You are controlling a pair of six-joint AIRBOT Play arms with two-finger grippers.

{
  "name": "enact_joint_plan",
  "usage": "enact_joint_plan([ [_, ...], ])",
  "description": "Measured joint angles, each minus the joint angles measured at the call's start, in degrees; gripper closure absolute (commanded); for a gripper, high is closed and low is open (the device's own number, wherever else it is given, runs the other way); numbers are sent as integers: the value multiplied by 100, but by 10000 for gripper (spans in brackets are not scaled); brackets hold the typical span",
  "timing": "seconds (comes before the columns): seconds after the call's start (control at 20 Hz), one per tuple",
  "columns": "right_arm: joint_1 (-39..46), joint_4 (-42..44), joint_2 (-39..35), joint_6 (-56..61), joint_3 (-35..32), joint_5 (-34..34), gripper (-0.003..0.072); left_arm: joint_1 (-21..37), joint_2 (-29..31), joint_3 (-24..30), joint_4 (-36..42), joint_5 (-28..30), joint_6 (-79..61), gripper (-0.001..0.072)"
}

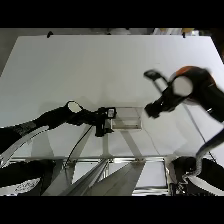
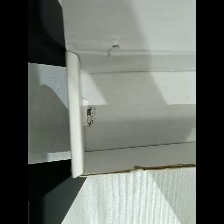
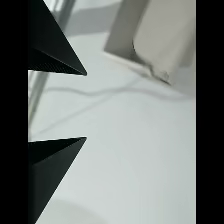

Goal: Fold the box and place the chain.

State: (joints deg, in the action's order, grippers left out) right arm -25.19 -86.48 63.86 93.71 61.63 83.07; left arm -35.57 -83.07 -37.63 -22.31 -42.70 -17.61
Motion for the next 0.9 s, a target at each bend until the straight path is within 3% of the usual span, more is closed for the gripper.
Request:
enact_joint_plan([
  [0.05,354,-85,-22,-133,175,-109,447,0,0,0,0,0,0,438],
  [0.3,2168,-374,153,-688,531,-876,470,0,0,0,0,0,2,438],
  [0.55,3650,-595,944,-916,601,-1703,470,0,0,0,-2,0,2,438],
  [0.9,4461,-632,2022,-966,621,-1947,469,0,0,0,-2,0,0,438],
])
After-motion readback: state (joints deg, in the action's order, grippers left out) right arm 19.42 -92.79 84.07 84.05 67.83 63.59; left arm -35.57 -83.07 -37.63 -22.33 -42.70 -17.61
